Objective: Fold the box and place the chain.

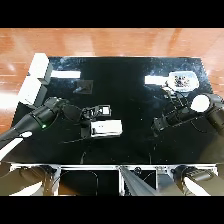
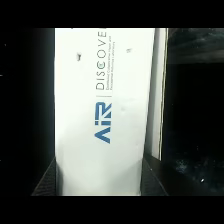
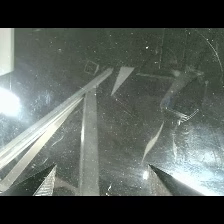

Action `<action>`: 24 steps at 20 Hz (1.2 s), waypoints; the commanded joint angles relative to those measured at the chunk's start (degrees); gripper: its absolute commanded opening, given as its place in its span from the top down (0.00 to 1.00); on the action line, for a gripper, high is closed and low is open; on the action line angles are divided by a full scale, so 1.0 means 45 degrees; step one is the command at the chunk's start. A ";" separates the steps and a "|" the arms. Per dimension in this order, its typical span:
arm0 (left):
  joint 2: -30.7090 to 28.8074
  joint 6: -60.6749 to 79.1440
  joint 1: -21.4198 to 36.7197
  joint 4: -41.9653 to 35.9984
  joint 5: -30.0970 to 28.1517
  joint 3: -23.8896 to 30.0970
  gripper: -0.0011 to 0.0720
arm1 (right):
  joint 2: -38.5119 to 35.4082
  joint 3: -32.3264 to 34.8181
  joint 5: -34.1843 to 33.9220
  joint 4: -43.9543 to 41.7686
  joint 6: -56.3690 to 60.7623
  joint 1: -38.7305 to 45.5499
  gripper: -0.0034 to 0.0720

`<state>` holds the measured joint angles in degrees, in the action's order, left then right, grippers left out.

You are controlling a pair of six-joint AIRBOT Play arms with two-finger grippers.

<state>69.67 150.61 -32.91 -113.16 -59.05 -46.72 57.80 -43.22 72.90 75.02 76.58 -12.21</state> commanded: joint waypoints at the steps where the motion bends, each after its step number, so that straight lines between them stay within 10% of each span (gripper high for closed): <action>1: -0.0481 -0.1287 0.0092 0.0185 -0.0534 -0.0418 0.96 | 0.0000 0.0010 0.0000 0.0000 0.0005 0.0000 0.01; 7: -0.2817 -0.3215 0.2555 0.1540 -0.2356 -0.0500 0.96 | 0.0000 0.0010 0.0000 0.0015 -0.0005 0.0000 0.01; 14: -0.4896 -0.4537 0.9525 0.3002 -0.5693 -0.0486 0.96 | 0.0000 0.0010 0.0063 0.0000 0.0189 0.0000 0.01; 24: -0.4911 -0.3623 1.8248 0.1836 -0.5095 -0.0155 0.96 | 0.0000 0.0010 -0.1025 -0.0005 0.0189 0.0000 0.01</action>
<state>46.89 131.20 41.21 -104.53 -82.30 -47.51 57.80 -43.22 69.32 75.02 77.38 -12.21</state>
